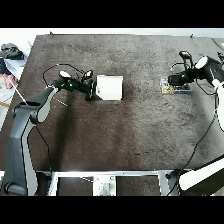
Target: Fold the box and place the chain.
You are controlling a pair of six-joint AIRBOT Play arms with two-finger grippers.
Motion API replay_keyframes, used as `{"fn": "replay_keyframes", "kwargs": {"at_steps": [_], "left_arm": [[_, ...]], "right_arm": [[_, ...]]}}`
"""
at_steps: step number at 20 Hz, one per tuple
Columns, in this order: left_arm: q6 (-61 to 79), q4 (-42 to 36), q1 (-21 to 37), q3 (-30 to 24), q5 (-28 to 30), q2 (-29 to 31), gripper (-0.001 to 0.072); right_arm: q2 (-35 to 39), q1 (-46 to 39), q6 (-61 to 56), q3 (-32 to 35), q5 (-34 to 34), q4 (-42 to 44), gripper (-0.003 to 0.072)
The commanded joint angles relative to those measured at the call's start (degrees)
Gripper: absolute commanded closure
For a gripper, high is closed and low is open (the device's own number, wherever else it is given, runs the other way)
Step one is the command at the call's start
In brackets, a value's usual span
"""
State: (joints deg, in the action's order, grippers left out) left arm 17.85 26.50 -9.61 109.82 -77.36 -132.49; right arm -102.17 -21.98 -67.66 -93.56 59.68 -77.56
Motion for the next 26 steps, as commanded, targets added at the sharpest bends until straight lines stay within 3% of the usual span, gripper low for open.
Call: {"fn": "replay_keyframes", "kwargs": {"at_steps": [1,6,11,15,18,26], "left_arm": [[0.02,0.02,0.02,0.02,0.00,0.00,0.0431],[0.02,0.02,0.02,0.02,0.02,0.00,0.0431],[0.02,0.02,0.02,0.02,0.02,0.00,0.0431],[0.02,0.02,0.02,0.02,0.02,0.00,0.0431],[0.02,0.02,0.02,0.02,0.02,0.00,0.0431],[0.02,0.02,0.02,0.00,0.00,0.00,0.0431]], "right_arm": [[4.07,0.04,0.00,-0.11,0.76,0.31,0.0700],[16.00,1.11,2.40,-0.13,0.68,7.85,0.0701],[30.97,5.86,3.63,-0.26,-7.17,6.34,0.0701],[38.36,9.55,3.61,-0.42,-14.12,6.34,0.0702],[41.18,14.69,3.61,-0.61,-19.52,7.54,0.0702],[36.83,30.71,3.85,-3.45,-20.72,8.41,0.0702]]}}
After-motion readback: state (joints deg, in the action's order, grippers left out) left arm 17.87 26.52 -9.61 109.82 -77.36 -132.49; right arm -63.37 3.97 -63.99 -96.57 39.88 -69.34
